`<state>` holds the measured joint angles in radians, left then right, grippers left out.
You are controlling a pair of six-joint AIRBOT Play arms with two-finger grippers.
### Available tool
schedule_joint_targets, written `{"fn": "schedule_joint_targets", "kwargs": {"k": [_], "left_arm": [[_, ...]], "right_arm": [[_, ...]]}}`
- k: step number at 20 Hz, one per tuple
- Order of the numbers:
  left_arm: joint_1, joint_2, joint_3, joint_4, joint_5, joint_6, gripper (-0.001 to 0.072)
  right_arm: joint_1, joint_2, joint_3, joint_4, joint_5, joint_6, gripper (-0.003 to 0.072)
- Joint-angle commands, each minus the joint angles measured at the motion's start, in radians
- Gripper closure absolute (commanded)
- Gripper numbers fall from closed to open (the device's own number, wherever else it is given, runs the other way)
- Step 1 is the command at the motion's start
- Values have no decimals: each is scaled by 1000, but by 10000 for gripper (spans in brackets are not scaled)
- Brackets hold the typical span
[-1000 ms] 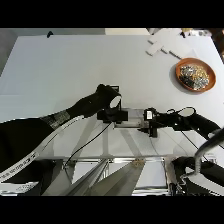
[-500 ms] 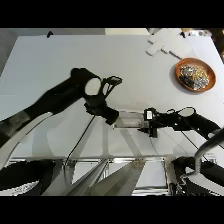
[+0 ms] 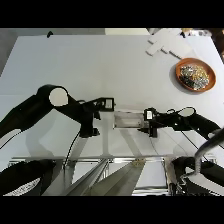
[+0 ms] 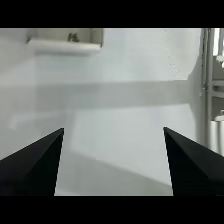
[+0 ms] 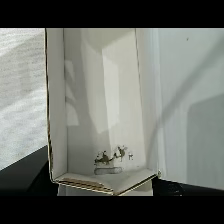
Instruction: Fold the box and place the chain.
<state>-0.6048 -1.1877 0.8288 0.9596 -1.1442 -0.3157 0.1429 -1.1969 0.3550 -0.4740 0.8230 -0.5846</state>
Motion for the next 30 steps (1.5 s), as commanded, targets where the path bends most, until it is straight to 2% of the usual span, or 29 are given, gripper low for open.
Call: {"fn": "schedule_joint_targets", "kwargs": {"k": [1,4,7,14,18,30], "left_arm": [[42,-83,-96,-216,192,415,15],[64,-206,-96,-341,306,434,6],[60,-268,-94,-407,322,543,3],[51,-272,-94,-435,330,583,3],[13,-282,-94,-436,382,586,3],[-9,-300,-94,-459,381,585,3]], "right_arm": [[0,0,0,0,0,0,292],[0,0,0,0,0,0,292],[0,0,0,0,0,0,292],[0,0,0,0,0,0,292],[0,0,0,0,0,0,292],[0,0,0,0,0,0,292]]}}
